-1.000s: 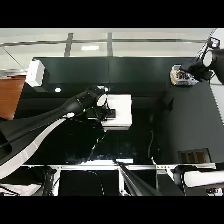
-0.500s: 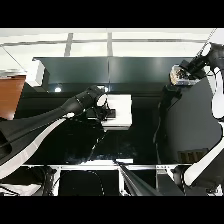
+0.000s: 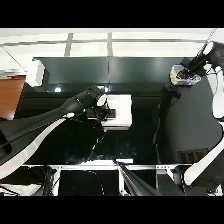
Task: Fold the box and place the chain.
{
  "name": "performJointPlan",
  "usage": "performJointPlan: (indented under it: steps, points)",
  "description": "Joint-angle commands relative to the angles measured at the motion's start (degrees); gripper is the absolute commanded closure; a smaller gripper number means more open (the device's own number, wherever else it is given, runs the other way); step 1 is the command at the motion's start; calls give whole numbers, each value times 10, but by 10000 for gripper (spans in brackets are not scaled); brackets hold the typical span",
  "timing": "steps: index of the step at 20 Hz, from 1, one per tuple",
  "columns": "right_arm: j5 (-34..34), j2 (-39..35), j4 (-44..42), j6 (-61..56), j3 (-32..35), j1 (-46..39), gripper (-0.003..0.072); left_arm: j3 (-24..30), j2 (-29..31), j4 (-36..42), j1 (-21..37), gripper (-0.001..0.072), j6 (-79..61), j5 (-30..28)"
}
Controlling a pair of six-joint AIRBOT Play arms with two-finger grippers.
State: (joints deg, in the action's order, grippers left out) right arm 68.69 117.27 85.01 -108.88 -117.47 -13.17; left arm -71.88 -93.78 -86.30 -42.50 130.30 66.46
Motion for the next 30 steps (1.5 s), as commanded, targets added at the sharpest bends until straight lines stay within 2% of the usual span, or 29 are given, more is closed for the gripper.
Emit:
performJointPlan:
  steps: [1, 6, 9, 17, 22, 26, 28, 30]
  points:
    - [12, -74, -10, 103, 0, 3, 677, 0, 0, 0, 0, 684, 0, 4]
    - [17, -247, -6, 172, 0, 23, 678, 0, 0, 0, 0, 684, 0, 0]
    - [9, -316, -6, 174, 0, 23, 678, 0, 0, 0, 0, 684, 0, 0]
    - [89, -485, -147, 235, 1, 86, 678, 0, 0, 0, 0, 684, 0, 0]
    - [195, -539, -188, 264, 7, 167, 676, 0, 0, 0, 0, 684, 0, 0]
    - [242, -552, -257, 291, 60, 243, 676, 0, 0, 0, 0, 684, 0, 0]
    - [241, -551, -306, 314, 100, 269, 676, 0, 0, 0, 0, 684, 0, 0]
    - [208, -546, -357, 321, 157, 286, 676, 0, 0, 0, 0, 684, 0, 0]
